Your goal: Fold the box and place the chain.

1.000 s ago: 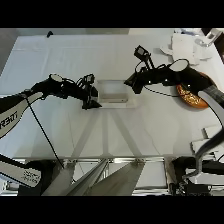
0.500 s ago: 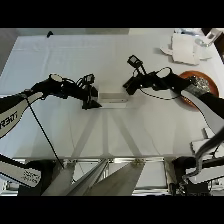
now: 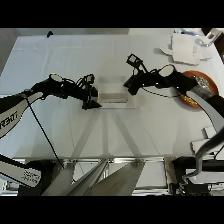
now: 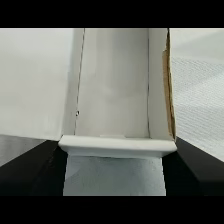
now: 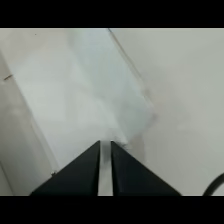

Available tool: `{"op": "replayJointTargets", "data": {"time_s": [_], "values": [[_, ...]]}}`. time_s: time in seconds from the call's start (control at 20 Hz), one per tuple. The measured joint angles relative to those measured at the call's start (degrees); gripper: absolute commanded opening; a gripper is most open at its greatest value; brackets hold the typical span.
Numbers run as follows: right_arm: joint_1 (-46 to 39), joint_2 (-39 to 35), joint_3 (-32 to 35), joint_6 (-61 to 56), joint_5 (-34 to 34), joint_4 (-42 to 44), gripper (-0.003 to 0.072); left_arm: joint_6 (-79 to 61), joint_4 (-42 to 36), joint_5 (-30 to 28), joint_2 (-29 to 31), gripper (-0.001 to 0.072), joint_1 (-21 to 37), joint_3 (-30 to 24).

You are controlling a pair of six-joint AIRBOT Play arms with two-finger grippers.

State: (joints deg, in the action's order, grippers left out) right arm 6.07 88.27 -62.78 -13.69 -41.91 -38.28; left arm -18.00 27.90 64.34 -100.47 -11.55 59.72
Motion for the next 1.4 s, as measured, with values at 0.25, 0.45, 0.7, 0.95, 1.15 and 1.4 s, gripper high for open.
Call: {"op": "replayJointTargets", "data": {"time_s": [0.25, 0.45, 0.7, 0.95, 1.15, 1.4], "values": [[-2.14, -7.87, 0.44, 1.88, -10.82, -5.66, 0.025, 0.02, -0.02, 0.0, 0.0, 0.0395, 0.0, 0.0], [-2.73, -10.19, 5.92, 13.97, -13.09, -8.37, 0.0279, 0.02, -0.02, 0.0, 0.0, 0.0395, 0.0, 0.0], [-2.89, -9.33, 12.44, 25.05, -6.91, -7.74, 0.0281, 0.02, -0.02, 0.0, 0.0, 0.0395, 0.0, 0.0], [-2.89, -5.53, 13.81, 37.73, -4.2, 1.05, 0.0281, 0.04, -0.02, 0.0, 0.0, 0.0395, 0.0, 0.0], [-2.8, -3.28, 14.1, 46.62, -3.63, 8.79, 0.0281, 0.04, -0.02, 0.0, 0.0, 0.0395, 0.0, 0.0], [-2.67, -1.86, 14.16, 50.27, -3.52, 11.96, 0.0219, 0.04, -0.02, 0.0, 0.0, 0.0395, 0.0, 0.0]]}}
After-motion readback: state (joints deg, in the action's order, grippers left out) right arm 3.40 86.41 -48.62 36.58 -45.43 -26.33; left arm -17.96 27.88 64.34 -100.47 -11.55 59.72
